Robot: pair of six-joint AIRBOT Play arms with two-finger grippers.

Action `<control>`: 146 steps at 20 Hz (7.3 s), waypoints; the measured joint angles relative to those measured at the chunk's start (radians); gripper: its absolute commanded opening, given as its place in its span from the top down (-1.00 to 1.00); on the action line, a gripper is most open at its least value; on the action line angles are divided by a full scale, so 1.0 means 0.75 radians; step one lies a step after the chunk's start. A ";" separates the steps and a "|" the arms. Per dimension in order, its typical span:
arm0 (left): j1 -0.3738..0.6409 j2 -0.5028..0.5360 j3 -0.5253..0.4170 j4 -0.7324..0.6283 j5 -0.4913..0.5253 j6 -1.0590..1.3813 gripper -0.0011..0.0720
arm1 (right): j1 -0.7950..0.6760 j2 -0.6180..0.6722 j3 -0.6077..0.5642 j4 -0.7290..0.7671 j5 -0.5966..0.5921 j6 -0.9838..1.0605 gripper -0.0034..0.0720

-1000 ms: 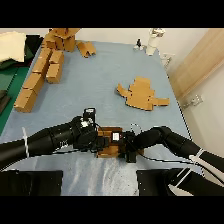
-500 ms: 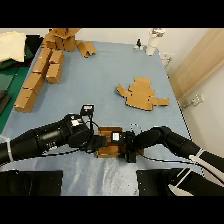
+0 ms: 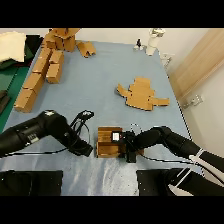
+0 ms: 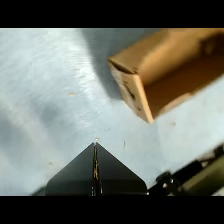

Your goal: Fold the box.

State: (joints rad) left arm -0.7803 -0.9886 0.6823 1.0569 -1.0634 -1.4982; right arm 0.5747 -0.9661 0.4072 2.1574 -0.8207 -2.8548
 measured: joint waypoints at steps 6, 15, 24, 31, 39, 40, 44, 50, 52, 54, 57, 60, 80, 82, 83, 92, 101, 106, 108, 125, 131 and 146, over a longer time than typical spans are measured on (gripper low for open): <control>0.149 0.051 -0.131 -0.226 0.087 0.895 -0.94 | 0.000 0.001 0.000 0.000 0.000 0.000 -0.41; 0.035 0.032 -0.302 -0.309 0.558 1.517 -0.94 | 0.000 0.000 0.000 0.000 0.000 0.000 -0.41; -0.071 -0.002 -0.351 -0.527 0.740 1.836 -0.94 | 0.000 0.000 0.000 0.000 0.000 -0.001 -0.41; -0.072 -0.033 -0.354 -0.649 0.754 1.949 -0.94 | 0.001 0.000 0.000 0.000 0.000 0.000 -0.41; -0.073 -0.085 -0.354 -0.791 0.757 2.072 -0.94 | 0.000 0.000 0.000 0.000 -0.001 -0.001 -0.41; -0.073 -0.095 -0.354 -0.798 0.757 2.083 -0.94 | 0.000 0.000 0.000 0.000 0.000 -0.001 -0.41; -0.073 -0.130 -0.352 -0.830 0.763 2.133 -0.94 | 0.001 0.000 0.000 0.000 0.000 -0.001 -0.41; -0.073 -0.153 -0.341 -0.868 0.774 2.183 -0.94 | 0.000 0.000 0.000 -0.001 0.000 0.000 -0.41; -0.073 -0.166 -0.329 -0.875 0.774 2.190 -0.94 | 0.000 0.000 0.000 -0.001 0.000 -0.001 -0.41; -0.073 -0.183 -0.320 -0.877 0.774 2.206 -0.71 | 0.001 0.000 0.000 -0.001 0.000 -0.001 -0.41; -0.073 -0.195 -0.314 -0.880 0.761 2.228 -0.56 | 0.000 0.000 0.000 -0.001 0.000 0.000 -0.41; -0.073 -0.200 -0.311 -0.881 0.755 2.238 -0.56 | 0.001 0.001 0.000 -0.001 0.000 0.000 -0.41; -0.073 -0.202 -0.310 -0.881 0.745 2.247 -0.56 | 0.001 0.000 0.000 -0.012 0.000 0.000 -0.41; -0.073 -0.202 -0.310 -0.880 0.745 2.247 -0.56 | 0.001 0.001 0.001 -0.009 -0.010 -0.001 -0.41; -0.073 -0.202 -0.310 -0.879 0.744 2.248 -0.56 | 0.001 0.003 0.001 -0.004 -0.017 -0.001 -0.42; -0.073 -0.202 -0.310 -0.880 0.742 2.248 -0.56 | -0.025 0.105 0.022 -0.141 -0.125 0.214 -0.98; -0.073 -0.202 -0.310 -0.880 0.744 2.247 -0.56 | -0.089 0.398 0.041 -0.203 -0.368 0.870 -0.96; -0.073 -0.202 -0.310 -0.881 0.745 2.247 -0.56 | -0.093 0.503 0.042 -0.011 -0.405 1.483 -0.96; -0.073 -0.202 -0.310 -0.881 0.745 2.247 -0.56 | -0.093 0.514 0.042 0.016 -0.403 1.626 -0.96; -0.073 -0.202 -0.310 -0.881 0.745 2.247 -0.56 | -0.093 0.516 0.042 0.067 -0.125 2.186 0.90; -0.073 -0.202 -0.310 -0.881 0.745 2.246 -0.56 | -0.093 0.302 0.074 0.165 -0.029 1.997 0.91; -0.073 -0.202 -0.310 -0.880 0.745 2.246 -0.56 | -0.093 -0.221 0.247 0.195 -0.013 1.428 0.90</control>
State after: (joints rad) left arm -0.8352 -1.1404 0.4496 0.3965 -0.5045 0.1864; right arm 0.5053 -1.1320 0.5926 2.3039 -0.8307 -1.7840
